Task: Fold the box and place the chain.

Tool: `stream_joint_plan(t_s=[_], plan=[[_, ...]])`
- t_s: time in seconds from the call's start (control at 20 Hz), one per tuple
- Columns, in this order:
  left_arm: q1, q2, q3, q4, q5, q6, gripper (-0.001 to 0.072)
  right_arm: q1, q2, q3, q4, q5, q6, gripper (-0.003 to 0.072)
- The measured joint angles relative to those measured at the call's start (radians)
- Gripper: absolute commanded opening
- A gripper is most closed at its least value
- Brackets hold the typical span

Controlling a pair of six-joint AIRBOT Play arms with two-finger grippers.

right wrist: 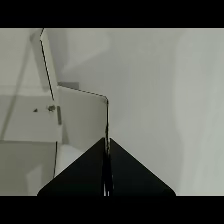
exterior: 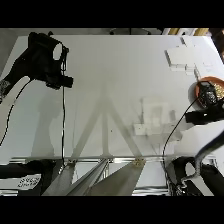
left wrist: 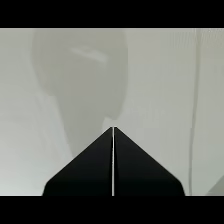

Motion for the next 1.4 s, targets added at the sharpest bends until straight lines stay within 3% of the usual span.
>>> stream_joint_plan(t_s=[0.1, 0.15, 0.35, 0.45, 0.5, 0.95, 1.0, 1.05, 1.1, 1.2, 1.4], plan=[[-0.001, 0.000, -0.002, -0.012, 0.044, -0.001, 0.0011, 0.080, 0.070, -0.070, 0.047, -0.047, 0.036, 0.0020], [-0.002, 0.000, -0.005, -0.026, 0.063, -0.003, 0.0046, 0.113, 0.091, -0.093, 0.060, -0.061, 0.050, 0.0020], [-0.003, -0.001, -0.031, -0.112, 0.136, 0.027, 0.0511, 0.212, 0.134, -0.140, 0.092, -0.106, 0.087, 0.0020], [-0.003, -0.003, -0.054, -0.143, 0.165, 0.046, 0.0571, 0.244, 0.142, -0.148, 0.097, -0.138, 0.095, 0.0019], [-0.003, -0.003, -0.068, -0.159, 0.176, 0.058, 0.0672, 0.261, 0.144, -0.150, 0.100, -0.168, 0.098, 0.0019], [-0.003, -0.019, -0.251, -0.448, 0.332, 0.244, 0.0688, 0.424, 0.150, -0.156, 0.130, -0.410, 0.115, 0.0019], [-0.003, -0.030, -0.260, -0.480, 0.332, 0.266, 0.0639, 0.432, 0.150, -0.156, 0.131, -0.418, 0.120, 0.0019], [-0.003, -0.043, -0.267, -0.507, 0.329, 0.283, 0.0508, 0.438, 0.150, -0.156, 0.132, -0.426, 0.123, 0.0020], [-0.003, -0.057, -0.272, -0.532, 0.326, 0.297, 0.0460, 0.443, 0.150, -0.156, 0.132, -0.430, 0.127, 0.0020], [-0.003, -0.084, -0.278, -0.588, 0.327, 0.322, 0.0679, 0.449, 0.150, -0.156, 0.132, -0.435, 0.131, 0.0020], [-0.002, -0.113, -0.282, -0.794, 0.340, 0.510, 0.0692, 0.453, 0.150, -0.156, 0.132, -0.423, 0.136, 0.0020]])
